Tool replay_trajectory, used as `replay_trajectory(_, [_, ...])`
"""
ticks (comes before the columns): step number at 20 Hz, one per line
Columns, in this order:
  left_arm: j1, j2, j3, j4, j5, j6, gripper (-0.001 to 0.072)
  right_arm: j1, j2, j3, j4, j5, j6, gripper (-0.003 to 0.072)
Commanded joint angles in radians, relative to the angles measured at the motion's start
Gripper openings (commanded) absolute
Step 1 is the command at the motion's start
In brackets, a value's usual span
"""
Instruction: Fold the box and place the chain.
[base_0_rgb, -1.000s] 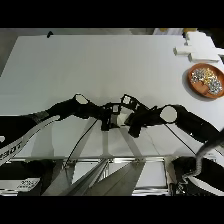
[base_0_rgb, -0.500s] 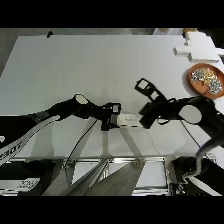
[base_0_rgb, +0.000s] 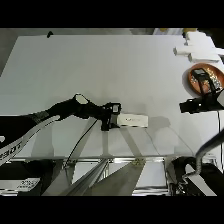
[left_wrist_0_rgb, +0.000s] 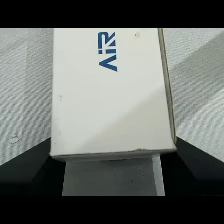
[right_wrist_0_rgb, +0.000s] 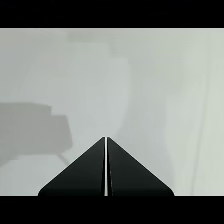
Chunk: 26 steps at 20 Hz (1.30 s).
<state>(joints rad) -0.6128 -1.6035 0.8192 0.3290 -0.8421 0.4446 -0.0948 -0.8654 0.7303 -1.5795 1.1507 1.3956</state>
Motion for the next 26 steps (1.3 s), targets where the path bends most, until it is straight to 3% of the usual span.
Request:
replay_trajectory(1, [0.000, 0.000, 0.000, 0.000, 0.000, 0.000, 0.0071, -0.068, 0.001, 0.000, -0.013, 0.001, 0.022, 0.0017])
replay_trajectory(20, [0.006, 0.008, 0.000, -0.009, 0.000, -0.019, 0.0069, -0.068, 0.001, 0.000, -0.013, -0.003, 0.021, 0.0017])
replay_trajectory(23, [0.063, 0.090, 0.000, 0.073, 0.008, -0.296, 0.0128, -0.068, 0.001, 0.000, -0.013, -0.003, 0.021, 0.0017])
replay_trajectory(26, [0.177, 0.222, 0.000, 0.235, 0.050, -0.570, 0.0140, -0.068, 0.001, 0.000, -0.013, -0.003, 0.021, 0.0017])
